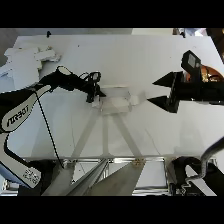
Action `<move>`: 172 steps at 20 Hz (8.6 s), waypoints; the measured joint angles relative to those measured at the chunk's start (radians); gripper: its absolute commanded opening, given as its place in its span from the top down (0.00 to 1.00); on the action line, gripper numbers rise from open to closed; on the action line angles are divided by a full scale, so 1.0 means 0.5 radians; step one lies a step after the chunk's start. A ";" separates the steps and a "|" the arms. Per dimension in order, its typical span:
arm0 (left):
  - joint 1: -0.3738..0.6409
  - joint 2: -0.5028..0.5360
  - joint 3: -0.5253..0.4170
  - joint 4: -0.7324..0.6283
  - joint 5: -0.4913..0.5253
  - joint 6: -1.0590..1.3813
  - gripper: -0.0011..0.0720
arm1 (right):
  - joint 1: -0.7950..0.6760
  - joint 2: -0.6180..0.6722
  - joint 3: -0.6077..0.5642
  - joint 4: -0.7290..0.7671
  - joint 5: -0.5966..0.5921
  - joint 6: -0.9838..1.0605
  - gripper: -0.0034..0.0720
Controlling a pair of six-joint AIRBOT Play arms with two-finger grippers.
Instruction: Fold the box and place the chain.
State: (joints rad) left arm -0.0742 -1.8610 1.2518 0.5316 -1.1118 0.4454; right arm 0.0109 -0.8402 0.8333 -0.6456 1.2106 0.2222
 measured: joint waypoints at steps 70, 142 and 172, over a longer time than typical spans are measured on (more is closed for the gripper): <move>0.000 0.000 0.001 0.000 0.001 -0.001 0.96 | 0.377 -1.079 -0.298 0.703 -1.051 -1.525 0.03; -0.001 -0.001 0.000 0.000 0.001 0.000 0.96 | 0.424 -1.828 0.435 0.209 -0.446 -1.056 0.39; -0.005 -0.001 0.000 -0.001 0.000 0.000 0.97 | 0.423 -1.828 0.435 0.199 -0.408 -1.051 0.46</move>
State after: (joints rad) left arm -0.0769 -1.8614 1.2518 0.5312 -1.1118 0.4454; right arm 0.2222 -1.7542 1.0508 -0.5461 1.0065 -0.3035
